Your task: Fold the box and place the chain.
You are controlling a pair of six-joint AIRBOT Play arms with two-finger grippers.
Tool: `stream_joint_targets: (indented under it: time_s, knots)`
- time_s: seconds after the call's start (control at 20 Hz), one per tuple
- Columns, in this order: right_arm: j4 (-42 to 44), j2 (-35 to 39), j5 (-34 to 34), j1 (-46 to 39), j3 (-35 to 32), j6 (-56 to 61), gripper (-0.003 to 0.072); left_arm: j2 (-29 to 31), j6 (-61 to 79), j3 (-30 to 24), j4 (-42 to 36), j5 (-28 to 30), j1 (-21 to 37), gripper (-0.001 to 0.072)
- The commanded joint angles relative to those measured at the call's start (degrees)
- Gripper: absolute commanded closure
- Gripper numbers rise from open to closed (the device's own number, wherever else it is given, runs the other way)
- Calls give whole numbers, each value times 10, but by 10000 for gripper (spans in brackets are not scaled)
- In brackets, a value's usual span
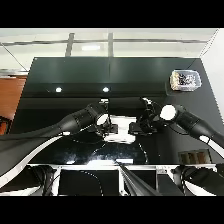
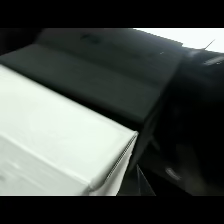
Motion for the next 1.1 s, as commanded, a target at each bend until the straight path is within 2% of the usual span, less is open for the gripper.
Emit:
stream_joint_targets:
  time_s: [0.0, 0.15, 0.2, 0.25, 0.45, 0.5, 0.8, 0.85, 1.05]
  knots:
    - [-151, 0, -8, 68, 36, 175, 199, 0, 0, 0, 1, 1, 0, 679]
    - [-271, -1, 26, 127, 70, 295, 198, 0, 0, 0, 2, 0, 0, 679]
    - [-288, -5, 44, 138, 77, 324, 280, 0, 0, 0, 2, 1, 0, 679]
    - [-287, -12, 56, 143, 80, 336, 332, 0, 0, 0, 2, 1, 0, 679]
    - [-282, -33, 66, 164, 81, 381, 332, 0, 0, 0, 2, 1, 0, 679]
    - [-282, -37, 65, 165, 81, 383, 368, 0, 0, 0, 2, 1, 0, 679]
    - [-269, -55, 59, 165, 81, 385, 383, 0, 0, 0, 2, 1, 0, 678]
    - [-269, -56, 54, 165, 81, 385, 469, 0, 0, 0, 2, 1, 0, 679]
    - [-266, -70, 49, 165, 82, 391, 508, 0, 0, 0, 2, 1, 0, 679]
